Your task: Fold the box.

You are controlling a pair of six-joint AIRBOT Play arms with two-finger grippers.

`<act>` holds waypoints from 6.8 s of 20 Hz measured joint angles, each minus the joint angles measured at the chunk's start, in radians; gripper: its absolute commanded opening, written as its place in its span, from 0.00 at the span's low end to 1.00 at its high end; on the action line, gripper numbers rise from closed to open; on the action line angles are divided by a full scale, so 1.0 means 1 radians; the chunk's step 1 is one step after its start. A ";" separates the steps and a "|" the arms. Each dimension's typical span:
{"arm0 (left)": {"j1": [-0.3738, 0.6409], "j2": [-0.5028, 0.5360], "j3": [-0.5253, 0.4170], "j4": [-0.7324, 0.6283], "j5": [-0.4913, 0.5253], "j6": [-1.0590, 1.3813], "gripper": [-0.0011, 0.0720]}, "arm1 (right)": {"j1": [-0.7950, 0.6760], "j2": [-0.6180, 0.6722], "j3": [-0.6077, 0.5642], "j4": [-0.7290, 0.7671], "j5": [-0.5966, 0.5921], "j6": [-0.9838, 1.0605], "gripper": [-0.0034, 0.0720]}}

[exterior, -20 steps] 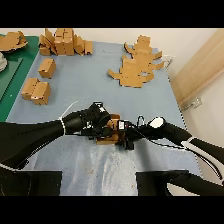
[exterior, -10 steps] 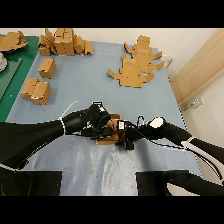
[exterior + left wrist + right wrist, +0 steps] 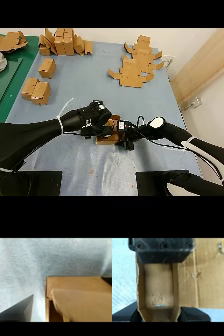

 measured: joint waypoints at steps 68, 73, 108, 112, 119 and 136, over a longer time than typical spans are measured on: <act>0.399 0.595 -0.725 -0.696 0.793 1.787 0.97 | 0.000 0.000 0.000 -0.001 -0.001 0.000 0.67; 0.399 0.595 -0.725 -0.740 0.797 1.780 0.96 | 0.000 0.000 0.000 -0.001 -0.001 0.000 0.67; 0.354 0.446 -0.673 -0.964 0.541 2.438 0.97 | 0.000 0.000 0.000 -0.002 -0.003 0.000 0.67; 0.354 0.424 -0.665 -0.970 0.542 2.438 0.97 | 0.000 0.000 0.000 -0.002 -0.003 0.000 0.67; 0.353 0.404 -0.662 -0.972 0.505 2.387 0.97 | 0.000 0.000 0.000 -0.002 -0.003 0.000 0.67; 0.489 0.293 -0.580 -0.985 0.343 2.682 0.97 | 0.000 0.000 0.000 -0.002 -0.003 0.000 0.67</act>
